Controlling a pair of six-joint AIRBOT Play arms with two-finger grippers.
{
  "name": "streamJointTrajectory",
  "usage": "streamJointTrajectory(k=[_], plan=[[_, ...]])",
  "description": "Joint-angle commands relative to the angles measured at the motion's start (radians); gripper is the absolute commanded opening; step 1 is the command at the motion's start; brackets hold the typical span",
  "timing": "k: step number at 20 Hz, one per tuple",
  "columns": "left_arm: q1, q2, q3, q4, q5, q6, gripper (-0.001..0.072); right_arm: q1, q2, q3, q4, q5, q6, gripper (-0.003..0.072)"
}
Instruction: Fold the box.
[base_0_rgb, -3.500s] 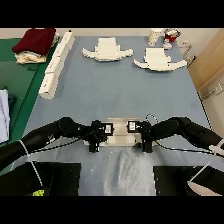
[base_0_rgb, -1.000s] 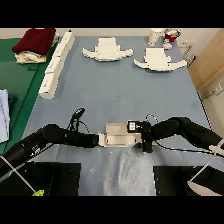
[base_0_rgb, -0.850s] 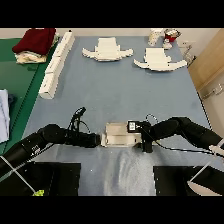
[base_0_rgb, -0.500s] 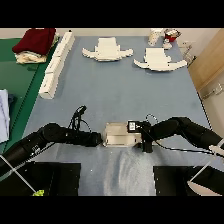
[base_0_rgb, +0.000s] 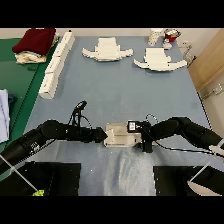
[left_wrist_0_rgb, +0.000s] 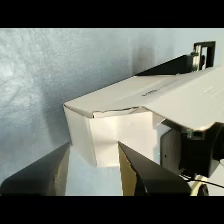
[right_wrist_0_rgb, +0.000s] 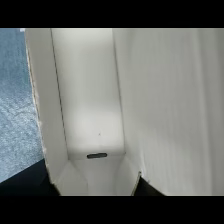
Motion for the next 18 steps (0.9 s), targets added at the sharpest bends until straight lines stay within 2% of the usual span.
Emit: streamJointTrajectory(k=[1,5,6,9,12,18], plan=[[-0.008,-0.007,0.004,-0.018,0.033,-0.004,0.0453,0.0,0.0,0.0,0.0,0.0,0.0,0.0508],[-0.039,-0.062,0.046,0.007,0.01,-0.022,0.0449,0.0,0.0,0.0,0.0,0.0,0.0,0.0508],[-0.054,-0.084,0.08,0.052,-0.005,-0.063,0.039,0.0,0.0,0.0,0.0,0.0,0.0,0.0508],[-0.138,-0.155,0.18,0.288,-0.046,-0.3,0.039,0.0,0.0,0.0,0.0,0.0,0.0,0.0508],[-0.24,-0.236,0.274,0.533,-0.129,-0.58,0.0389,0.0,0.0,0.0,0.0,0.0,0.0,0.0508],[-0.383,-0.405,0.453,0.752,-0.286,-0.89,0.0389,0.0,0.0,0.0,0.0,0.0,0.0,0.0508]])
